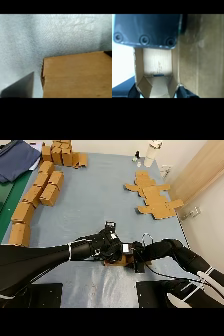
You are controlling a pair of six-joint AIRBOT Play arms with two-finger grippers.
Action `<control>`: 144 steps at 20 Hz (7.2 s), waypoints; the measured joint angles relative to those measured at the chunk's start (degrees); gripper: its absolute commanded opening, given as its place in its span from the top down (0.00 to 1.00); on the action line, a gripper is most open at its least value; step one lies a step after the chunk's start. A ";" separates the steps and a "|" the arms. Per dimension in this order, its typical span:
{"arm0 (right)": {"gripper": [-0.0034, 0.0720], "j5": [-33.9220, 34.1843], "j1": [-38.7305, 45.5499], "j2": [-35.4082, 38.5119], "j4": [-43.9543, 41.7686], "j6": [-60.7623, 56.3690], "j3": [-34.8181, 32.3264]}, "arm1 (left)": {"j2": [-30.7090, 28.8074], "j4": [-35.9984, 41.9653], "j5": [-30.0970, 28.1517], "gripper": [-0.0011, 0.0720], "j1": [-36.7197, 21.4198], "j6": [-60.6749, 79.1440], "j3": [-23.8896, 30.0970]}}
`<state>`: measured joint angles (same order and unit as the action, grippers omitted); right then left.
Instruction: Fold the box.
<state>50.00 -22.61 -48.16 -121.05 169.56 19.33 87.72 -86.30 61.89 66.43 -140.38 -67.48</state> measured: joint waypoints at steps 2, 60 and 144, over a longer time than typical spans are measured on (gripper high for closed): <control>0.28 0.00 0.00 -0.02 0.00 0.00 0.00 | 0.11 -0.04 -0.26 0.76 0.02 0.07 -0.09; 0.28 0.00 -0.02 0.00 0.02 0.00 -0.02 | -23.96 34.73 -1.90 0.05 -26.88 97.46 26.49; 0.01 17.46 0.26 16.44 11.93 -19.82 6.86 | -9.46 51.76 -23.87 0.34 -18.23 141.61 25.88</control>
<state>67.46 -22.35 -31.73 -109.12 149.73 26.20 78.26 -34.54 38.02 48.21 1.23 -41.60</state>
